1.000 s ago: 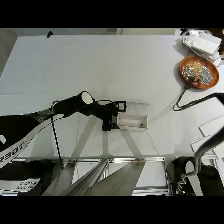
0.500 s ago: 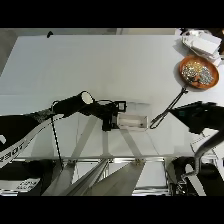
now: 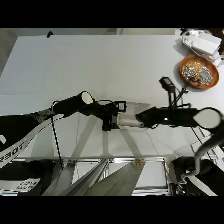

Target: Fold the box and place the chain.

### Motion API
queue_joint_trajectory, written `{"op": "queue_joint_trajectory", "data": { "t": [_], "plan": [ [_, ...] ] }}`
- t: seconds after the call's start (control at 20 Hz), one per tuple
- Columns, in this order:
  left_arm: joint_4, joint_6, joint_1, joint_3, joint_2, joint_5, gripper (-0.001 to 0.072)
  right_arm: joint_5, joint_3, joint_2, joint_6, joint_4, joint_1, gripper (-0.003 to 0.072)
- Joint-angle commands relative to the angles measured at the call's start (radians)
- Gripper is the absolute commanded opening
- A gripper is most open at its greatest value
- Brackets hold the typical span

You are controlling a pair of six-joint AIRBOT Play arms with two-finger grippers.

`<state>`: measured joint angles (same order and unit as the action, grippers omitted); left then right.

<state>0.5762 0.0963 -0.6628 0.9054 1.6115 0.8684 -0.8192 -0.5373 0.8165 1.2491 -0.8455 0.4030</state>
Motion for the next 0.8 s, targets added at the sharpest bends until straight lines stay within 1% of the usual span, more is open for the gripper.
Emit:
{"op": "queue_joint_trajectory", "data": {
  "t": [0.0, 0.1, 0.2, 0.25, 0.35, 0.4, 0.5, 0.55, 0.65, 0.75],
  "plan": [
    [0.000, 0.000, 0.000, 0.001, 0.000, 0.000, 0.0134, 0.159, 0.015, 0.184, 0.006, -0.003, 0.081, 0.0013],
    [0.000, 0.000, 0.000, 0.001, 0.000, 0.000, 0.0134, 0.164, 0.015, 0.237, 0.000, -0.003, 0.082, 0.0013],
    [0.000, 0.000, 0.000, 0.001, 0.000, 0.000, 0.0134, 0.163, 0.015, 0.264, -0.001, -0.004, 0.082, 0.0014],
    [0.000, 0.000, 0.000, 0.001, 0.000, 0.000, 0.0134, 0.163, 0.015, 0.267, -0.001, -0.004, 0.082, 0.0039],
    [0.000, 0.000, 0.000, 0.001, 0.000, 0.000, 0.0134, 0.161, 0.012, 0.257, -0.001, -0.003, 0.082, 0.0251],
    [0.000, 0.000, 0.000, 0.001, 0.000, 0.000, 0.0134, 0.148, 0.003, 0.243, -0.001, -0.003, 0.081, 0.0276],
    [0.000, 0.000, 0.000, 0.001, 0.000, 0.000, 0.0134, 0.094, -0.035, 0.202, -0.001, -0.031, 0.081, 0.0276],
    [0.000, 0.000, 0.000, 0.001, 0.000, -0.001, 0.0134, 0.048, -0.065, 0.173, 0.000, -0.071, 0.081, 0.0273],
    [0.000, 0.000, 0.000, 0.001, 0.000, 0.000, 0.0134, -0.043, -0.132, 0.114, 0.093, -0.229, 0.076, 0.0264],
    [0.000, 0.000, 0.000, 0.001, 0.000, 0.000, 0.0134, -0.170, -0.197, 0.067, 0.233, -0.408, 0.010, 0.0266]
  ]
}}
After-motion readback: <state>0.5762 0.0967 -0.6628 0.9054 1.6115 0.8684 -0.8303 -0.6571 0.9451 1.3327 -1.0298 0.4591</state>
